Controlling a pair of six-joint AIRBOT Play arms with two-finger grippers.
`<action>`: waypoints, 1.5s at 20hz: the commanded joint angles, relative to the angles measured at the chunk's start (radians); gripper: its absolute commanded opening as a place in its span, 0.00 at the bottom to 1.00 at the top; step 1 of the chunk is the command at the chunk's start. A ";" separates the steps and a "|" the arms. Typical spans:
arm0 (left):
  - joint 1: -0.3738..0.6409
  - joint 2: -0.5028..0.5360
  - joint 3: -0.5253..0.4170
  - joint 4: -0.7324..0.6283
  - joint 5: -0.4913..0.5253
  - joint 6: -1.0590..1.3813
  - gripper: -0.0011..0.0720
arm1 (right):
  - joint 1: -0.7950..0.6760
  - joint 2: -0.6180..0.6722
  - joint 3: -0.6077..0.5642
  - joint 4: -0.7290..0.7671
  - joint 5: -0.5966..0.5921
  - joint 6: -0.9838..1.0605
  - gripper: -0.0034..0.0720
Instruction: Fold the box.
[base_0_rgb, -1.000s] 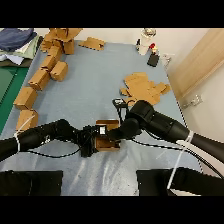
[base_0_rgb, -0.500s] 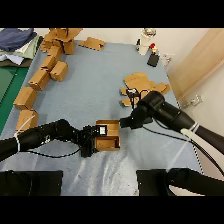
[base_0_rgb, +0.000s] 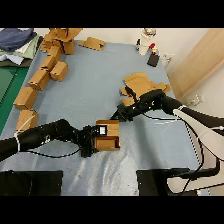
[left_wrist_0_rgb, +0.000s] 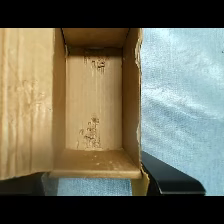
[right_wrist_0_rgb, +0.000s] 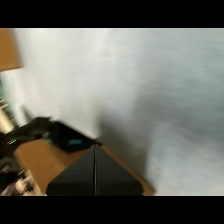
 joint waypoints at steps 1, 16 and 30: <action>0.000 0.001 0.001 0.000 0.000 0.000 0.65 | -0.016 -0.029 -0.088 0.246 -0.246 -0.320 0.05; 0.000 0.001 0.001 0.000 0.000 0.000 0.65 | 0.118 0.143 -0.283 0.132 -0.090 -0.414 0.05; 0.000 0.001 0.001 0.000 0.000 0.000 0.65 | 0.226 0.406 -0.336 -0.039 0.174 -0.470 0.05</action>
